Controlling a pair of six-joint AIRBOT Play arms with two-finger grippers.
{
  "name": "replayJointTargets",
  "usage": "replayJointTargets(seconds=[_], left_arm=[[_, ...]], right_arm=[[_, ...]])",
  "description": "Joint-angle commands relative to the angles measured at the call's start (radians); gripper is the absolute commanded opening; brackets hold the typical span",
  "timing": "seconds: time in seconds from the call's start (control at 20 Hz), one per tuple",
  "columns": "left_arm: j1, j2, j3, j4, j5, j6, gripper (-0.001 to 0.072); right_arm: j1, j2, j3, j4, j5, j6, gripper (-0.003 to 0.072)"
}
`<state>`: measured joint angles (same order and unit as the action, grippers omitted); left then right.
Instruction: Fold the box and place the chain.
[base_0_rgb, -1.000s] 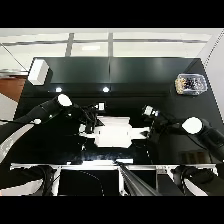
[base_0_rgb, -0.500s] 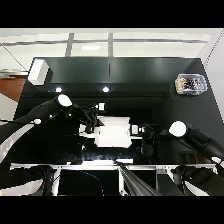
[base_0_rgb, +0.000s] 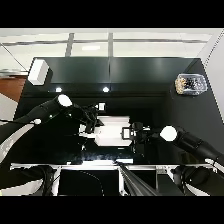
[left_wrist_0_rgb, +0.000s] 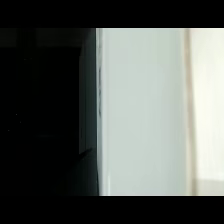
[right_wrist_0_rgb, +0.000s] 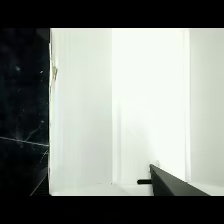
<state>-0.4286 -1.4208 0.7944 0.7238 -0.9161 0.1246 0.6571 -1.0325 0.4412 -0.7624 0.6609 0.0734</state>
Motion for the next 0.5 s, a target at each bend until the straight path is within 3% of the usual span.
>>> replayJointTargets(seconds=[0.0, 0.45], left_arm=[[0.0, -0.001, 0.0, 0.0, 0.0, -0.001, 0.0024], [0.0, -0.001, 0.0, 0.0, 0.0, -0.001, 0.0024]], right_arm=[[0.026, -0.003, 0.0, 0.003, -0.055, 0.018, 0.0708], [-0.048, 0.154, 0.002, -0.103, -0.097, 0.175, 0.0708]])
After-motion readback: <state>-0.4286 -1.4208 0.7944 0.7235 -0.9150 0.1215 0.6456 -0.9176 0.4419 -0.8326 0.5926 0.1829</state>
